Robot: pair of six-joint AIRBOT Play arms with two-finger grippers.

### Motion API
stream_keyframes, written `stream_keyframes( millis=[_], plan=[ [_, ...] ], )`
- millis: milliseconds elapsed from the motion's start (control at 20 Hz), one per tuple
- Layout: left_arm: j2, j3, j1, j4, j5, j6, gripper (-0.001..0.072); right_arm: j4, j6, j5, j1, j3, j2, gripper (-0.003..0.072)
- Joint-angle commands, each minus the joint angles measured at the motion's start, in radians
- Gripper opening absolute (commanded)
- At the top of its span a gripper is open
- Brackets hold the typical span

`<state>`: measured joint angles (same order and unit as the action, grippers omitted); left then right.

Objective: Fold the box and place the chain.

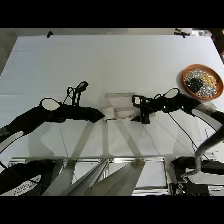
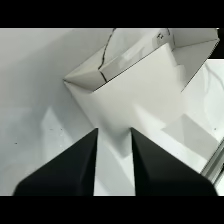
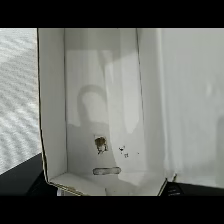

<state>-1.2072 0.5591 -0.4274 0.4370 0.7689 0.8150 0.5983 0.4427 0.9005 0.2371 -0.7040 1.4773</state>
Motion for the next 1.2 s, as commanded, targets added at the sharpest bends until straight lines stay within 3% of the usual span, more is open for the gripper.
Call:
stream_keyframes(
  millis=[0,200,300,400,550,800,1150],
  plan=[
    [0.001,0.001,-0.012,-0.003,-0.017,-0.003,0.0275,0.0,0.0,0.0,0.0,0.0,0.0,0.0505],
    [0.0,0.001,-0.012,-0.003,-0.044,-0.003,0.0298,0.0,0.0,0.0,0.0,0.0,0.0,0.0505],
    [0.0,0.002,-0.021,-0.003,-0.071,-0.002,0.0396,0.0,0.0,0.0,0.0,0.0,0.0,0.0505],
    [-0.008,0.018,-0.042,0.003,-0.092,0.013,0.0399,0.0,0.0,0.0,0.0,0.0,0.0,0.0505],
    [-0.056,0.091,-0.077,0.1,-0.092,0.143,0.0494,0.0,0.0,0.0,0.0,0.0,0.0,0.0505],
    [-0.107,0.173,-0.117,0.374,-0.082,0.434,0.0497,0.0,0.0,0.0,0.0,0.0,0.0,0.0505],
    [-0.107,0.246,-0.169,0.517,-0.06,0.66,0.0497,0.0,0.0,0.0,0.0,0.0,0.0,0.0505]
  ],
)
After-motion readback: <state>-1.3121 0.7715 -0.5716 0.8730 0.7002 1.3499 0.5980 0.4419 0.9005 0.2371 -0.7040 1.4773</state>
